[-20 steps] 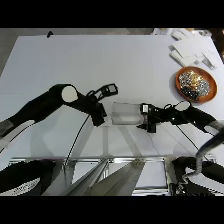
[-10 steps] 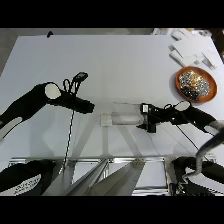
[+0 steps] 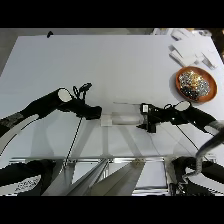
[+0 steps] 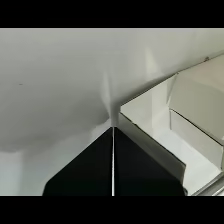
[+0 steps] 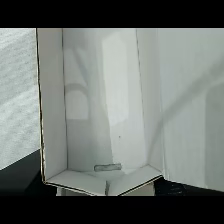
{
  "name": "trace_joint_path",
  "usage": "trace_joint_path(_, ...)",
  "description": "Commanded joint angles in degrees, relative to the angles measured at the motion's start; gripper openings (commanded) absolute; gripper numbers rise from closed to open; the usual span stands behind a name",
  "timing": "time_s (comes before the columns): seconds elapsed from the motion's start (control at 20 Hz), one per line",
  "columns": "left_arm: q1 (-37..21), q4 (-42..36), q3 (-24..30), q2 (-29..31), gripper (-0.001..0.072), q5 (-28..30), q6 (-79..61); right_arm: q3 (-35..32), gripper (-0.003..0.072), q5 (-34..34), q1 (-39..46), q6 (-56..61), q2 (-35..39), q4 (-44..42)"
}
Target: Fold the box and place the chain.
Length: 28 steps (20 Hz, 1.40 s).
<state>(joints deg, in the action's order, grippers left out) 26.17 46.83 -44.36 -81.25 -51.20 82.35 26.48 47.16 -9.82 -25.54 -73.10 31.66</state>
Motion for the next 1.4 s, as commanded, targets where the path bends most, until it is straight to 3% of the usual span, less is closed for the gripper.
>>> trace_joint_path(0.0,1.27,-3.04,0.07,-0.72,0.0008,-0.31,0.11,0.02,0.0436,0.02,0.0,0.0,0.02,0.0)
trace_joint_path(0.25,1.49,-4.11,0.04,-0.11,0.0008,-1.05,-1.4,0.02,0.0436,0.02,0.0,0.0,0.02,0.0)
trace_joint_path(0.4,2.14,-4.94,-0.17,3.39,0.0012,0.02,-1.4,0.02,0.0436,0.0,0.0,0.0,0.02,0.02)
trace_joint_path(0.45,2.21,-4.98,-0.63,4.26,0.0048,-0.35,-1.29,0.02,0.0436,0.02,0.0,0.0,0.02,0.0)
trace_joint_path(0.5,2.56,-4.98,-1.31,4.61,0.0144,-1.29,-1.2,0.02,0.0436,0.0,0.02,0.0,0.02,0.0)
trace_joint_path(0.8,5.68,-5.73,-1.92,4.17,0.0167,-0.74,-1.09,0.02,0.0436,0.02,0.0,0.0,0.02,0.0)
trace_joint_path(0.9,6.08,-5.88,-2.12,4.2,0.0218,-0.68,-1.09,0.02,0.0436,0.02,0.0,0.0,0.02,0.02)
trace_joint_path(1.35,7.52,-4.87,-4.55,4.15,0.0218,-0.39,-0.98,0.02,0.0436,0.02,0.0,0.0,0.02,0.0)
